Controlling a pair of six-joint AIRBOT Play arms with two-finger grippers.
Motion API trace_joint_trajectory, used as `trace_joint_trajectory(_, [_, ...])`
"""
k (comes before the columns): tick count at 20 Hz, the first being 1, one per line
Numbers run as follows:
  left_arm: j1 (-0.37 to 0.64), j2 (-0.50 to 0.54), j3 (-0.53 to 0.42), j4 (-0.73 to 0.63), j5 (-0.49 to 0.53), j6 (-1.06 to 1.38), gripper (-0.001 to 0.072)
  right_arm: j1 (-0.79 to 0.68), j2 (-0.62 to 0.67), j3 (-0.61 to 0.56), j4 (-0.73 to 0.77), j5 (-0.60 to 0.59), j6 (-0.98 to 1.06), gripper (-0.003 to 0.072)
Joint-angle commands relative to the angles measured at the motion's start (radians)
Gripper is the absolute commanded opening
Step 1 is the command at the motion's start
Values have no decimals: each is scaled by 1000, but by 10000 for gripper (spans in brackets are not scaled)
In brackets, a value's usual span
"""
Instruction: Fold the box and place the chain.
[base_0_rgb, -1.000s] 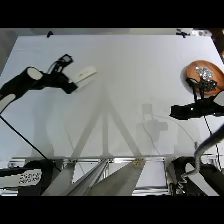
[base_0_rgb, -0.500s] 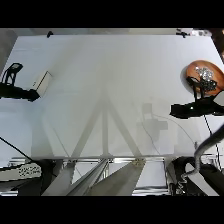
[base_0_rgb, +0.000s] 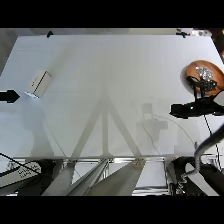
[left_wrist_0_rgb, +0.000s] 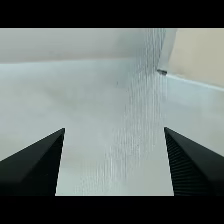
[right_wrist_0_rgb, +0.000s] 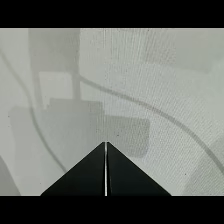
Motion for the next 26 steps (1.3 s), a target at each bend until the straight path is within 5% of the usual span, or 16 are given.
trace_joint_trajectory(1, [0, 63, 1, -166, -20, 4, 691, -1, 0, 1, 2, 0, 1, 8])
trace_joint_trajectory(6, [-108, 78, 0, -354, -213, -9, 689, -1, 0, 1, 1, -1, 1, 8])
trace_joint_trajectory(13, [-335, 76, -110, -282, -370, -136, 684, -1, 0, 1, 1, -1, 1, 8])
trace_joint_trajectory(18, [-447, 89, -198, -325, -437, -170, 545, -1, 0, 1, 1, -1, 1, 8])
trace_joint_trajectory(23, [-577, 96, -226, -298, -423, -242, 268, -1, 0, 1, 1, -1, 1, 8])
trace_joint_trajectory(25, [-639, 96, -226, -242, -381, -305, 231, -1, 0, 1, 1, -1, 1, 8])
trace_joint_trajectory(26, [-670, 96, -226, -205, -349, -338, 130, -1, 0, 1, 1, -1, 1, 8])
